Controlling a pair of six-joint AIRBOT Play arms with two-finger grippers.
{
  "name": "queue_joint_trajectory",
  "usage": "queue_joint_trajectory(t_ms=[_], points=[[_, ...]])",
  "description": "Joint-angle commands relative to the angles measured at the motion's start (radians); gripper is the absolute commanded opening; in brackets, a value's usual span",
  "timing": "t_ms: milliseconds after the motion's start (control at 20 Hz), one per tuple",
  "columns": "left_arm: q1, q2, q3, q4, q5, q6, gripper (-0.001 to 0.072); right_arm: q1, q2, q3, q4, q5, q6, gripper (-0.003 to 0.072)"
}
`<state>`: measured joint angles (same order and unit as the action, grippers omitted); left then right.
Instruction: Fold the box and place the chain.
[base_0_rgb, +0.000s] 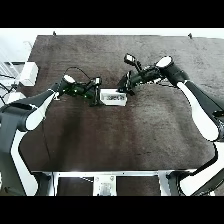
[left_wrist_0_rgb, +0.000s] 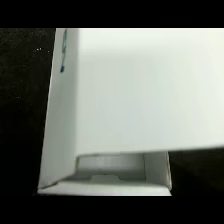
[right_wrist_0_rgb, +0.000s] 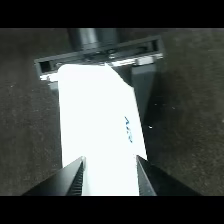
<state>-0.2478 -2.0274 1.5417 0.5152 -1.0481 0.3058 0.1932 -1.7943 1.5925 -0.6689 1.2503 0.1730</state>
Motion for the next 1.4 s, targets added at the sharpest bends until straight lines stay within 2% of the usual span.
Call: queue_joint_trajectory(t_ms=[0,150,300,750,850,900,1000,1200,1350], points=[[0.0,0.0,0.0,0.0,0.0,0.0,0.0298,0.014,-0.005,0.001,-0.002,0.004,0.002,0.0423],[0.0,0.0,0.0,0.0,0.0,0.0,0.0299,0.018,-0.029,0.001,-0.002,0.003,0.002,0.0424],[0.0,0.0,0.0,0.0,0.0,0.0,0.0299,0.019,-0.053,0.001,-0.002,0.003,-0.002,0.0528],[0.0,0.0,0.0,0.0,0.0,0.0,0.0299,0.02,-0.058,0.002,-0.002,-0.061,-0.018,0.0525],[0.0,0.0,0.0,0.0,0.0,0.0,0.0299,0.021,-0.048,0.008,0.0,-0.003,-0.02,0.0501],[0.0,0.0,0.0,0.0,0.0,0.0,0.0299,0.016,-0.036,0.008,0.015,0.042,-0.021,0.0425],[0.0,0.0,0.0,0.0,0.0,0.0,0.0299,-0.008,-0.01,0.007,0.068,0.108,-0.021,0.0419],[0.0,0.0,0.0,0.0,0.0,0.0,0.0299,-0.027,-0.002,-0.019,0.083,0.105,-0.039,0.0418],[0.0,0.0,0.0,0.0,0.0,0.0,0.0299,-0.017,-0.002,-0.074,0.099,0.034,-0.091,0.0394]])
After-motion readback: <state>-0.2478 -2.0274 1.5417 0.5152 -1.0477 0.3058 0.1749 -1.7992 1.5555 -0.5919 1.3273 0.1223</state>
